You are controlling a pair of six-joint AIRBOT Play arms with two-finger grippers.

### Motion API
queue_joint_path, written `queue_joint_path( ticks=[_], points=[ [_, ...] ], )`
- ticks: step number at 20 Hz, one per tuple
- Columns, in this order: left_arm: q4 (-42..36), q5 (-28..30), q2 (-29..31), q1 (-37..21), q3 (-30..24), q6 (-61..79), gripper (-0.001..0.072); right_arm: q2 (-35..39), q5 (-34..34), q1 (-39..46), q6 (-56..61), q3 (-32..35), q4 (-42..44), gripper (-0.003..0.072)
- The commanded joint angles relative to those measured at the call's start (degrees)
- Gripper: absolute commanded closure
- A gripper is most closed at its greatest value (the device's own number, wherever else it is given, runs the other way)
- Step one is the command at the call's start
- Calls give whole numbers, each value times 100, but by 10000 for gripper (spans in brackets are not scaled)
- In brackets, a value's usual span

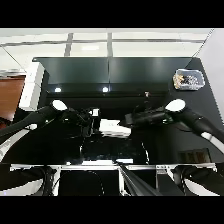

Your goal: Fold the box and place the chain.

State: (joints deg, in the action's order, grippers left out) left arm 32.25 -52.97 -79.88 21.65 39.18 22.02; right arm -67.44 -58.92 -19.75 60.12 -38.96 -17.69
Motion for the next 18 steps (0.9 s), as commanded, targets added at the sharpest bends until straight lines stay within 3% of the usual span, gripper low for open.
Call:
queue_joint_path(
  ticks=[1,2,3,4,10,13,18],
  points=[
    [-31,9,13,2,35,-90,304,721,-1204,916,66,-299,-455,673],
    [-31,15,24,2,87,-380,299,992,-1362,1270,175,-308,-638,673],
    [-24,13,28,2,155,-658,207,1237,-1486,1596,249,-308,-846,673],
    [-9,7,28,2,234,-914,-11,1491,-1585,1919,396,-308,-1113,673],
    [463,-754,496,-24,732,-1506,-6,2138,-2317,3093,636,-306,-1945,673],
    [448,-844,868,13,874,-1488,-4,2138,-2216,3158,634,-299,-2046,673],
    [273,-492,282,560,1318,-1644,-1,2138,-1906,3152,632,-299,-2048,673]
  ],
)
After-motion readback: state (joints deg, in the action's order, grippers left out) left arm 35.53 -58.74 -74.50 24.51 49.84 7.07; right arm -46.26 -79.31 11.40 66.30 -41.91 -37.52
